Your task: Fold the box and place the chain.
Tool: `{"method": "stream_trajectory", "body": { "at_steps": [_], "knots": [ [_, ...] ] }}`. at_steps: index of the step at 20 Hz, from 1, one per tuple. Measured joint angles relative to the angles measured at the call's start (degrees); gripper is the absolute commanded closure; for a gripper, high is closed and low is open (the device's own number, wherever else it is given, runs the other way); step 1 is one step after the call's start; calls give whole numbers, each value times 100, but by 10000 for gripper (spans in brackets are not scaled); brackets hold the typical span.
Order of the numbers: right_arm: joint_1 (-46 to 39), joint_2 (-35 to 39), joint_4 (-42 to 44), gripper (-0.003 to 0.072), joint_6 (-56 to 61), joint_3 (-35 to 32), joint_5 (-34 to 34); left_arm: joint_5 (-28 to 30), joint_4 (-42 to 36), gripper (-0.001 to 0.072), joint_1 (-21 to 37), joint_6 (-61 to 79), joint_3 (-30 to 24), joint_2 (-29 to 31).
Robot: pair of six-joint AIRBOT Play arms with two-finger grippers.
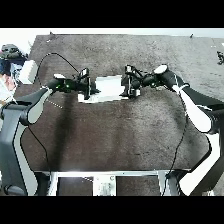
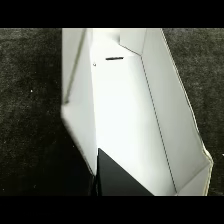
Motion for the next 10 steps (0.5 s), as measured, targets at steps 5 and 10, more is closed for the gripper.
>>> {"method": "stream_trajectory", "body": {
  "at_steps": [5,10],
  "knots": [
    [-9,-356,2,-19,87,289,466,-7,2,696,0,2,0,0],
    [-11,-487,46,5,142,352,686,-11,4,696,0,9,0,0]
  ]
}}
